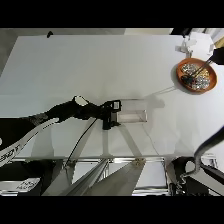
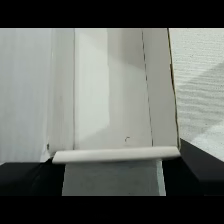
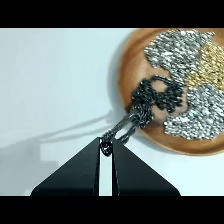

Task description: Fold the box and place the chain.

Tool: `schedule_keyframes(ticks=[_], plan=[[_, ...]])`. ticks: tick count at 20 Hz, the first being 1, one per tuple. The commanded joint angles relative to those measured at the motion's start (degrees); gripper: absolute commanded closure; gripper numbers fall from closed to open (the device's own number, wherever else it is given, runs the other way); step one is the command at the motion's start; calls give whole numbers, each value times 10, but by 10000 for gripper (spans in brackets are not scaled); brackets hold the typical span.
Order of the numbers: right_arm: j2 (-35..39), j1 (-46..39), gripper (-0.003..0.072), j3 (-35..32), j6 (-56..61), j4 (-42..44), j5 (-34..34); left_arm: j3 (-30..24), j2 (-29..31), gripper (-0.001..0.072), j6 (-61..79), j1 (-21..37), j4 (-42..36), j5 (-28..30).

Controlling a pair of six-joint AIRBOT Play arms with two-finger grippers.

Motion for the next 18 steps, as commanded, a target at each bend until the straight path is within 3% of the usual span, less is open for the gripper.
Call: schedule_keyframes(ticks=[1, 8, 18], plan=[[75, 0, 670, 0, -38, 86, 61, 0, 0, 698, 0, 0, 0, 0], [166, 73, 670, 0, -53, 128, 173, 0, 0, 698, 0, 0, 0, 0], [238, 191, 670, 0, -46, 126, 193, 0, 0, 698, 0, 0, 0, 0]])
